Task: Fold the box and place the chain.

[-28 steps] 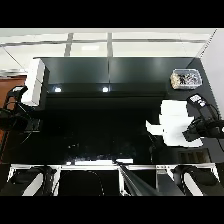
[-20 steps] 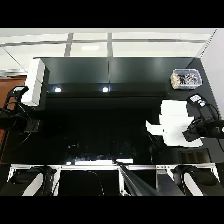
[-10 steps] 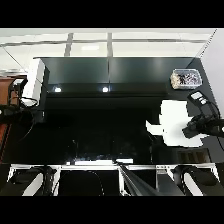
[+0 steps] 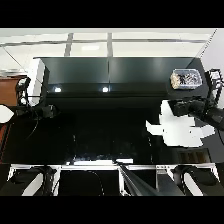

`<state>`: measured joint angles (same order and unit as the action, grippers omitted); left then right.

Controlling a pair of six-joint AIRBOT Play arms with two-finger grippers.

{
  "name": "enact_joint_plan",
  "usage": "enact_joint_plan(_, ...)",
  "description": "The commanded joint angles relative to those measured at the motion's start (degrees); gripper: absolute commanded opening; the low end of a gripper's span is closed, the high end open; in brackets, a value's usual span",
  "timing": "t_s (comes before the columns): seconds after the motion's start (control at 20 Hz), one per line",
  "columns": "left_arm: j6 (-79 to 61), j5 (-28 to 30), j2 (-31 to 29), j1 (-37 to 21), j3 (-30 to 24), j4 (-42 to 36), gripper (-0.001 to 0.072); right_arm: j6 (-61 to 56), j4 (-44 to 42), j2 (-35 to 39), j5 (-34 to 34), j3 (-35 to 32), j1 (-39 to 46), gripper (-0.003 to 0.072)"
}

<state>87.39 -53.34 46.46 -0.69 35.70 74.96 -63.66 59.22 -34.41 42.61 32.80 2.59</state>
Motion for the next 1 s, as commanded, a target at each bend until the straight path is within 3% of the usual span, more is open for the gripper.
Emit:
enact_joint_plan(0.0, 0.00, 0.39, 0.20, 0.61, -0.24, -1.09, 0.0708, -4.22, -0.85, -1.70, -0.17, -0.42, 0.39, 0.0720)
enact_joint_plan(0.15, 0.02, 0.00, 0.20, 0.76, -0.24, -1.16, 0.0708, -28.81, 31.12, -7.58, 1.95, 3.02, 9.84, 0.0717)
enact_joint_plan(0.2, 0.04, -0.31, 0.20, 0.76, -0.24, -1.25, 0.0708, -29.11, 35.15, -11.02, 3.72, 5.95, 15.54, 0.0717)
enact_joint_plan(0.3, 0.04, -0.83, 0.20, 0.76, -0.24, -2.10, 0.0708, -25.11, 33.75, -20.17, 10.80, 13.40, 28.46, 0.0717)
enact_joint_plan(0.4, 0.04, -0.94, 0.20, 0.76, -0.24, -2.91, 0.0708, -19.63, 25.11, -30.01, 23.12, 20.41, 38.93, 0.0718)
enact_joint_plan(0.5, 0.04, -0.94, 0.20, 0.76, -0.24, -4.17, 0.0708, -9.99, 13.42, -36.87, 32.68, 23.10, 44.85, 0.0718)
enact_joint_plan(0.55, 0.04, -1.05, 0.20, 0.76, -0.24, -5.03, 0.0708, -6.01, 13.11, -38.51, 35.04, 23.08, 45.40, 0.0717)
enact_joint_plan(0.75, 0.04, -1.14, 0.20, 0.76, -0.24, -6.95, 0.0707, 0.50, 22.27, -41.62, 36.06, 23.02, 44.28, 0.0718)
enact_joint_plan(0.85, 0.04, -1.14, 0.20, 0.76, -0.24, -6.99, 0.0707, 5.84, 19.26, -41.72, 34.91, 22.95, 44.04, 0.0716)
enact_joint_plan(0.95, 0.02, -1.07, 0.20, 0.76, -0.24, -7.72, 0.0707, 8.63, 17.38, -41.86, 35.21, 21.99, 44.02, 0.0599)
